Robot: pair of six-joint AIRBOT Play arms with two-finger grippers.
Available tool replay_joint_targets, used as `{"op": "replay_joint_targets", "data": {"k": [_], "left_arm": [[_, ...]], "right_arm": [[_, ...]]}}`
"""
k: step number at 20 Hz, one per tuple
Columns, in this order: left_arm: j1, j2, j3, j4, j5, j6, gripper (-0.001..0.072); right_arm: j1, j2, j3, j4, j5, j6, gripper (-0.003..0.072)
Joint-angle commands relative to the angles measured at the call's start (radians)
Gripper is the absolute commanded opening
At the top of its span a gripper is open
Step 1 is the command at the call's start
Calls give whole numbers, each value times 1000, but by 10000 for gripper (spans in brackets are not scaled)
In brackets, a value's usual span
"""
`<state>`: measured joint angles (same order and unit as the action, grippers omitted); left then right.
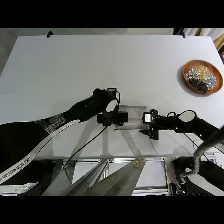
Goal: Fold the box and place the chain.
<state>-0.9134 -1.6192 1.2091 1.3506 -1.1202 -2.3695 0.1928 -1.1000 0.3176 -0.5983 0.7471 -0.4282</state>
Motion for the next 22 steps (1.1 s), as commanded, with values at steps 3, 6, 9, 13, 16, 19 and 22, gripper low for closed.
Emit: {"op": "replay_joint_targets", "data": {"k": [3,6,9,13,16,19,22], "left_arm": [[-13,-6,1,12,-19,-14,391],[-18,-10,1,13,-16,-14,380],[-29,-22,1,15,-15,-13,232],[-35,-25,1,20,-13,-13,130],[-35,-25,1,23,-13,-12,3],[-35,-25,1,36,-13,-13,3],[-35,-25,1,39,-14,-12,227]], "right_arm": [[0,1,0,0,0,0,297],[0,1,0,0,0,1,297],[0,1,0,0,0,0,297],[0,1,0,0,0,0,297],[0,1,0,0,0,0,297],[0,1,0,0,0,0,297],[0,1,0,0,0,0,297]]}}
